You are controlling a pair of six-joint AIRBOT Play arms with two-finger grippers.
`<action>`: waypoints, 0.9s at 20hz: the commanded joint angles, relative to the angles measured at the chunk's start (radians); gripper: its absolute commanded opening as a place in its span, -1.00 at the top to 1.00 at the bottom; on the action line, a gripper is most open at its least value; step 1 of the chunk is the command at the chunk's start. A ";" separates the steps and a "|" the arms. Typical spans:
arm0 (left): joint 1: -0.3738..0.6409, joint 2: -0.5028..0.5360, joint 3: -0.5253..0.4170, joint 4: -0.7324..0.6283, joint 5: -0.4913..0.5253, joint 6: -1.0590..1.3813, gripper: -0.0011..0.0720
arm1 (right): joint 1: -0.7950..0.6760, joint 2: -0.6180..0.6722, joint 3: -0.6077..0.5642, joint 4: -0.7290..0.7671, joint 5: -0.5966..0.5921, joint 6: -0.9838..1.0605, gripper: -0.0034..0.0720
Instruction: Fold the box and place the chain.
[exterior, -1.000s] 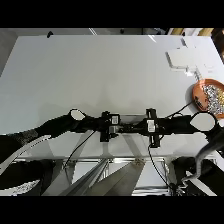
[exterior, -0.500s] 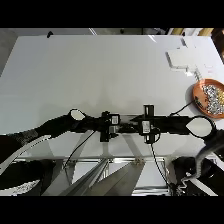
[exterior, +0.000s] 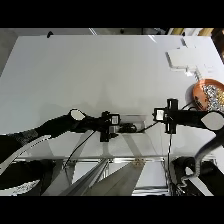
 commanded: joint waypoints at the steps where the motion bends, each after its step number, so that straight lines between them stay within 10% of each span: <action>1: 0.000 0.000 0.000 0.000 0.000 0.000 0.03 | -0.054 -0.113 -0.007 -0.066 -0.009 -0.059 0.55; 16: 0.000 0.000 0.000 0.000 0.000 0.000 0.03 | 0.023 -0.342 -0.006 -0.107 -0.045 -0.167 0.38; 18: 0.000 0.000 0.000 0.000 0.000 0.000 0.03 | 0.024 -0.342 -0.006 -0.107 -0.046 -0.166 0.71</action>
